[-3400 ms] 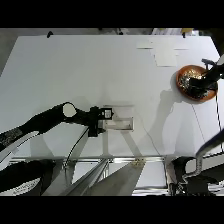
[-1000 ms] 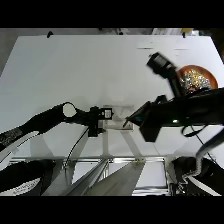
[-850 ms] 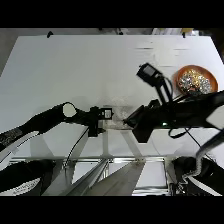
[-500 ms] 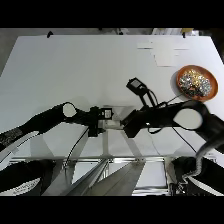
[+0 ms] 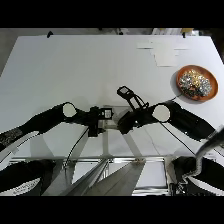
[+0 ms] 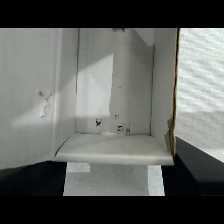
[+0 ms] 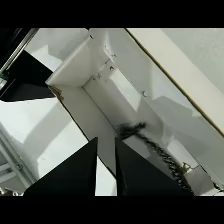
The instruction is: Fold the box and place the chain.
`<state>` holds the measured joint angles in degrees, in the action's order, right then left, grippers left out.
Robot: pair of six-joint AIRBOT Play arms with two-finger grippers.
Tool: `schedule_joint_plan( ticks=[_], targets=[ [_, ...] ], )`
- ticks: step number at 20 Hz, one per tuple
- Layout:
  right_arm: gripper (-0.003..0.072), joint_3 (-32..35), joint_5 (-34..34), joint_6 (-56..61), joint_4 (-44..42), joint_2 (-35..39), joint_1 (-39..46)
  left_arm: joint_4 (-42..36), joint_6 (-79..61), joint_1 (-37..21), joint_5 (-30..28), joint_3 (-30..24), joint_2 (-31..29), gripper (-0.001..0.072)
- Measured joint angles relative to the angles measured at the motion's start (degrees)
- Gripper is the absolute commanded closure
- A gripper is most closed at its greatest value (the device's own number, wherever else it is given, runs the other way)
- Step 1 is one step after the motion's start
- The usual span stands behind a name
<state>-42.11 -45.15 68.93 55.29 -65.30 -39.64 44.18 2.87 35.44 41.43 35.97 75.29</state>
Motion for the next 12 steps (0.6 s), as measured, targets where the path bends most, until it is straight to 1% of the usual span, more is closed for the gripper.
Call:
schedule_joint_plan(
  ticks=[1,2,3,4,6,7,10,12],
  targets=[
    [0.0429,-0.7,-1.0,-0.1,0.1,-0.2,0.0,0.0,0.0,0.0,0.0,0.0,0.0,0.0397],
    [0.0386,-1.8,-2.4,-0.2,0.2,-0.3,0.1,0.0,0.0,0.0,0.0,0.0,0.0,0.0397],
    [0.0389,-3.3,-4.5,-0.4,0.3,-0.3,0.3,0.0,0.0,0.0,0.0,0.0,0.0,0.0397],
    [0.0422,-5.0,-7.0,-0.4,0.3,-0.4,0.8,0.0,0.0,0.0,0.0,0.0,0.0,0.0397],
    [0.0637,-8.9,-12.6,0.0,1.4,-0.5,2.4,0.0,0.0,0.0,0.0,0.0,0.0,0.0397],
    [0.0655,-10.8,-15.5,0.3,2.6,-0.5,3.5,0.0,0.0,0.0,0.0,0.0,0.0,0.0397],
    [0.0662,-15.5,-22.7,1.2,10.5,-0.5,7.9,0.0,0.0,0.0,0.0,0.0,0.0,0.0397],
    [0.0672,-17.0,-25.2,2.0,16.4,-0.5,11.5,0.0,0.0,0.0,0.0,0.0,0.0,0.0397]
  ],
)
